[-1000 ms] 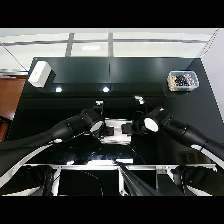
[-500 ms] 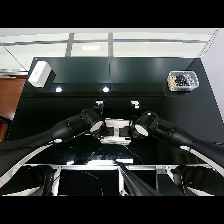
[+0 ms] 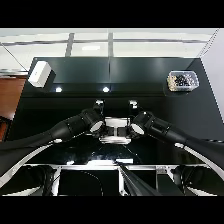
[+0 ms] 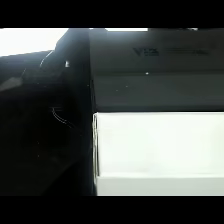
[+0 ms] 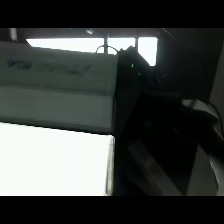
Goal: Fold the box and place the chain.
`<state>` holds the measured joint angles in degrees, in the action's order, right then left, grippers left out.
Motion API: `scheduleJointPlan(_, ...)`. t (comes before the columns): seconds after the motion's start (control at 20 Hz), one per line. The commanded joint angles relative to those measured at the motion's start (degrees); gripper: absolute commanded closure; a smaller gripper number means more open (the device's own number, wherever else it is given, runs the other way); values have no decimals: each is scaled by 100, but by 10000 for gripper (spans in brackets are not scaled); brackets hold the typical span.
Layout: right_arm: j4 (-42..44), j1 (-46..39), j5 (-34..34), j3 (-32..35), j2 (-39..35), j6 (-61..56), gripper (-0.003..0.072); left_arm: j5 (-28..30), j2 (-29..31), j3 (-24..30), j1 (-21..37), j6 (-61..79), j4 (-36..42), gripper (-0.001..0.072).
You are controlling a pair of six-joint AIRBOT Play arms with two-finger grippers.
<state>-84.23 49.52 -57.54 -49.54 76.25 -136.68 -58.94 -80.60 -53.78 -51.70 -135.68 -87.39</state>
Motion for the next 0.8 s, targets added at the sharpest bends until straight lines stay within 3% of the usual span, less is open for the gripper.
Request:
scheduleJointPlan(0.0,17,4,-35,-46,48,-4,671,-15,-2,2,2,33,-22,681)
scheduleJointPlan(0.25,17,4,-94,-46,46,-4,651,-24,-2,2,2,35,-22,681)
scheduleJointPlan(0.3,20,2,-85,-46,46,-4,526,-20,-2,2,2,33,-22,681)
scheduleJointPlan(0.35,87,2,-63,-46,46,-2,480,-26,-2,2,2,37,-24,681)
scheduleJointPlan(0.75,166,2,-44,-50,37,50,472,-24,-2,2,2,35,-24,681)
